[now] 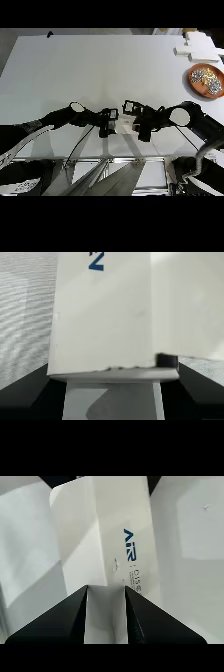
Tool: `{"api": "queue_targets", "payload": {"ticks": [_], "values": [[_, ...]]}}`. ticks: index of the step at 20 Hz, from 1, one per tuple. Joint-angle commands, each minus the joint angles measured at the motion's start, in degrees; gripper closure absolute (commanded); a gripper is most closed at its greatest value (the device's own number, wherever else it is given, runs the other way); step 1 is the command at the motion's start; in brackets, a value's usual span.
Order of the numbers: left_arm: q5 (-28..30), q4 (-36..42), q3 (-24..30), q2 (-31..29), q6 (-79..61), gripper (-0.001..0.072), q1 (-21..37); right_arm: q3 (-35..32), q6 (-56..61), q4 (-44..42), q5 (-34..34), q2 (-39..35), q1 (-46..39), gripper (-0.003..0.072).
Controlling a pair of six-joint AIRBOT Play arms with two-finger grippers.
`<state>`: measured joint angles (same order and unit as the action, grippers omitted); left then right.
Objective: Fold the box and place the chain.
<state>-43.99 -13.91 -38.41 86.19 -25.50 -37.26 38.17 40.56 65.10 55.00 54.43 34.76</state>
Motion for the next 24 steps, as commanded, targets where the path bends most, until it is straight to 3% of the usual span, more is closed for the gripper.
{"api": "queue_targets", "payload": {"ticks": [1, 4, 6, 11, 17, 21, 24], "values": [[-0.02, -0.02, -0.02, -0.02, -0.02, 0.0643, 0.02, -0.48, 1.40, 3.65, -4.48, -0.26, 0.70, 0.0418], [-0.02, -0.02, -0.02, -0.02, 0.00, 0.0643, 0.02, -0.48, 1.42, 4.85, -4.46, -0.26, 0.70, 0.0433], [-0.02, -0.02, -0.02, -0.02, -0.02, 0.0643, 0.02, -0.48, 1.42, 4.94, -4.46, -0.26, 0.70, 0.0529], [0.00, -0.02, -0.02, -0.02, -0.02, 0.0643, 0.02, -0.76, 1.40, 4.68, -2.23, -0.26, 1.14, 0.0529], [-0.02, -0.02, -0.02, -0.02, 0.00, 0.0643, 0.02, -2.73, 1.92, 4.50, -4.35, -0.24, 3.56, 0.0526], [-0.02, -0.02, -0.02, -0.02, 0.00, 0.0643, 0.02, -2.73, 3.37, 3.13, -4.31, -0.26, 3.56, 0.0482], [-0.02, -0.02, -0.02, -0.02, -0.02, 0.0643, 0.02, -2.71, 3.41, 0.24, -3.17, -0.59, 3.56, 0.0317]]}}
